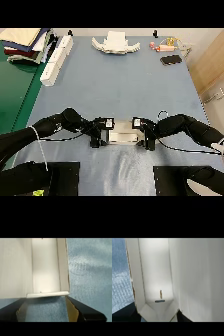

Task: Fold the box.

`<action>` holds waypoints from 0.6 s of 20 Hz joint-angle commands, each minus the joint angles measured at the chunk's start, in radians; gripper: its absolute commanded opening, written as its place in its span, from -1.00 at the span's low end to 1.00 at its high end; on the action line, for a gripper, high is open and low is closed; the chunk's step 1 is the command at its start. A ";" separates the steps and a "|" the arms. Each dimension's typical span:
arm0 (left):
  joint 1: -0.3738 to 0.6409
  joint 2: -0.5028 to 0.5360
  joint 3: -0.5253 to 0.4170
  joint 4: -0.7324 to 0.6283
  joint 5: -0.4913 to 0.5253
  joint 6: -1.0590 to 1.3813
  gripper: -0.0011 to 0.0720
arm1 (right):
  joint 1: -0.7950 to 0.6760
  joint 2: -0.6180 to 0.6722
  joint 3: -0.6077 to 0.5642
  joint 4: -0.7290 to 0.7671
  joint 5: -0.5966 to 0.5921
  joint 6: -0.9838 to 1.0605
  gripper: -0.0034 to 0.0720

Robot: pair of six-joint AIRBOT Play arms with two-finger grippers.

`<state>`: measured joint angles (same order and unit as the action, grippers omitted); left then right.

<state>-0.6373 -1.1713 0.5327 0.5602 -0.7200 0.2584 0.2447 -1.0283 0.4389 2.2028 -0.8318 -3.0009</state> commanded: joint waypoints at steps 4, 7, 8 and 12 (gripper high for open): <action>-0.002 -0.001 0.002 -0.002 -0.021 0.003 0.94 | 0.000 -0.001 0.000 0.000 0.000 0.000 0.43; -0.026 -0.001 0.002 -0.013 0.008 0.003 0.94 | 0.000 -0.001 0.000 0.000 0.000 0.000 0.43; -0.036 -0.001 0.002 -0.028 0.027 0.003 0.94 | 0.000 -0.001 0.000 0.000 0.000 0.000 0.43; -0.055 -0.014 0.002 -0.047 0.058 0.001 0.94 | 0.000 -0.001 0.000 0.000 0.000 0.000 0.43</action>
